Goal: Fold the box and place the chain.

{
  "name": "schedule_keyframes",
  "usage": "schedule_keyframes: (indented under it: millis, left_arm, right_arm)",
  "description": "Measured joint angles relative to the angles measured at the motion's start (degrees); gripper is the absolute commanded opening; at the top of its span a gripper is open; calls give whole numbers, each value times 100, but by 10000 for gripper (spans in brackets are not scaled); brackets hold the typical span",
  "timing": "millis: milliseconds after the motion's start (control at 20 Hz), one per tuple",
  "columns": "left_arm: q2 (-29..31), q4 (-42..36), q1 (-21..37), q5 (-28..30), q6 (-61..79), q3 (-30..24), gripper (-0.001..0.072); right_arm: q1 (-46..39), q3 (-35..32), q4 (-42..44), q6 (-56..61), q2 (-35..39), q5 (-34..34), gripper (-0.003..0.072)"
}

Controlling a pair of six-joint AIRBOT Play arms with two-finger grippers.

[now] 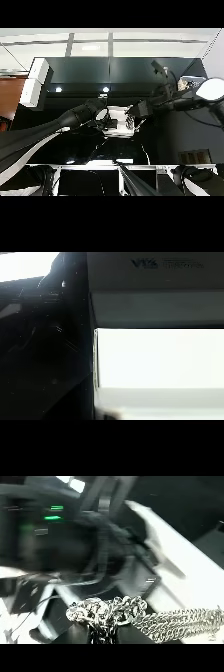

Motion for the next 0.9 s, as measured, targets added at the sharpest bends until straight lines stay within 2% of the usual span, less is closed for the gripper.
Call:
schedule_keyframes:
  millis: [150,200,250,350,500,650,750,800,850,900]
  left_arm:
    - [0,0,0,0,0,0,28]
    - [0,0,0,0,-2,0,28]
    - [0,0,-2,0,-2,0,28]
    - [0,0,0,-4,-2,0,28]
    - [0,0,0,-7,-2,0,28]
    - [0,0,0,-2,-2,0,28]
    - [0,0,0,4,-2,0,28]
    - [0,0,0,17,0,0,28]
    - [0,0,0,55,-2,0,28]
    - [0,0,0,76,-2,0,28]
  right_arm:
    - [37,-533,26,0,0,-520,30]
    - [42,-678,28,4,0,-636,211]
    - [46,-789,26,20,0,-706,330]
    - [4,-896,15,20,2,-734,329]
    - [-402,-817,-240,17,85,-323,327]
    - [-940,-863,-901,-42,472,149,328]
    - [-1097,-1161,-1255,-142,837,98,330]
    - [-1097,-1377,-1329,-190,984,-57,483]
    - [-1032,-1624,-1357,-243,1108,-339,720]
    - [-916,-1867,-1403,-343,1182,-627,720]
